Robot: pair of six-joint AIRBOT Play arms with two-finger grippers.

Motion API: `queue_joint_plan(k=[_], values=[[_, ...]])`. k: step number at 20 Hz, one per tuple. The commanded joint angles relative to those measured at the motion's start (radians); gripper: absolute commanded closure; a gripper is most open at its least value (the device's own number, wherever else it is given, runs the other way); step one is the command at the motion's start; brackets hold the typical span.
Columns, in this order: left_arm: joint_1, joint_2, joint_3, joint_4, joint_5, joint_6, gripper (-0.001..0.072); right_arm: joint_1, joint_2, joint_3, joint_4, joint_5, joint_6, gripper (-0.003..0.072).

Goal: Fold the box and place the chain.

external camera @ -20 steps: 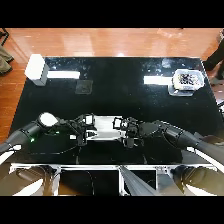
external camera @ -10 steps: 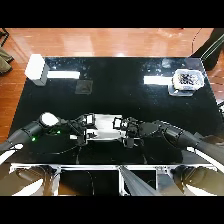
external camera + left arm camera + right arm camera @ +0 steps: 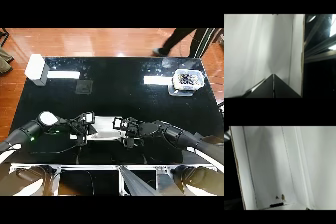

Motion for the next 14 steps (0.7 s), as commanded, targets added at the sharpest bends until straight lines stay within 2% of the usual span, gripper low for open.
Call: queue_joint_plan(k=[1, 4, 7, 9, 11, 13, 14], values=[[0.066, 0.089, 0.011, 0.073, -0.029, -0.158, 0.0690, 0.000, 0.000, 0.000, 0.000, 0.000, 0.000, 0.0496], [0.225, 0.217, 0.011, 0.076, -0.090, -0.359, 0.0689, 0.000, 0.000, 0.000, 0.000, 0.000, 0.000, 0.0496], [0.422, 0.273, 0.011, 0.074, -0.211, -0.571, 0.0688, 0.000, 0.000, 0.000, 0.000, 0.000, 0.000, 0.0496], [0.523, 0.272, 0.010, 0.080, -0.296, -0.678, 0.0689, 0.000, 0.000, 0.000, 0.000, 0.000, 0.000, 0.0496], [0.588, 0.265, -0.002, 0.143, -0.277, -0.951, 0.0689, 0.000, 0.000, 0.000, 0.000, 0.000, 0.000, 0.0496], [0.642, 0.211, -0.011, 0.236, -0.281, -1.311, 0.0689, 0.000, 0.000, 0.000, 0.000, 0.000, 0.000, 0.0496], [0.653, 0.171, -0.011, 0.253, -0.325, -1.317, 0.0689, 0.000, 0.000, 0.000, 0.000, 0.000, 0.000, 0.0496]])
